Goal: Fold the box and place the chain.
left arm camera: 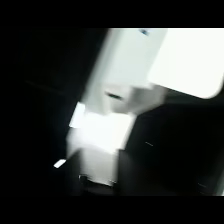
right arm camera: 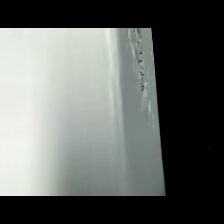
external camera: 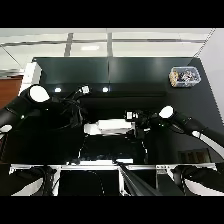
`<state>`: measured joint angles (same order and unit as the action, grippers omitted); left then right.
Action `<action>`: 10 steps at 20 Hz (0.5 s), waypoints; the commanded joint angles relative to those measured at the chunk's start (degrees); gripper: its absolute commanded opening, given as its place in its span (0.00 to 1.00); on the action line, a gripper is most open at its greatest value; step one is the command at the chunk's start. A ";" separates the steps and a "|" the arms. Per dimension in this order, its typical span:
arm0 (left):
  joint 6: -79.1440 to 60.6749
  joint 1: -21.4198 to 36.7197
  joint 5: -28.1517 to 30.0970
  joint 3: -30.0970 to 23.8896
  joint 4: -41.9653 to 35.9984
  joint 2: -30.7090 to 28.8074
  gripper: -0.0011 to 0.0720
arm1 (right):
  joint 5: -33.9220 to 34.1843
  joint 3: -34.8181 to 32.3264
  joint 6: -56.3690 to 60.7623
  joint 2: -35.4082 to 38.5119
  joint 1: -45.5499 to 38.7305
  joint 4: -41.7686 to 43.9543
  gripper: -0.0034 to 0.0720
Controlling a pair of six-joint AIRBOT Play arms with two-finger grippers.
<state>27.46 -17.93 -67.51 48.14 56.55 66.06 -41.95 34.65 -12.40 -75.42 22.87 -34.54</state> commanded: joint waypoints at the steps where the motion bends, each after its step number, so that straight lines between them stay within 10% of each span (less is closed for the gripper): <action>1: 9.88 -1.31 -13.14 -1.97 -1.29 -0.28 0.05 | -0.04 -0.04 0.00 -0.04 0.00 -0.02 0.15; 4: 9.68 -7.06 -6.25 -8.28 -11.85 0.02 0.05 | -0.04 -0.04 0.00 -0.04 0.00 0.00 0.15; 10: 4.72 -16.87 29.92 -9.99 -22.23 0.00 0.05 | -0.02 -0.04 0.00 -0.04 0.00 0.00 0.15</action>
<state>34.94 -31.77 -55.02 38.39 41.12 66.04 -41.98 34.65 -12.40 -75.42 22.87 -34.57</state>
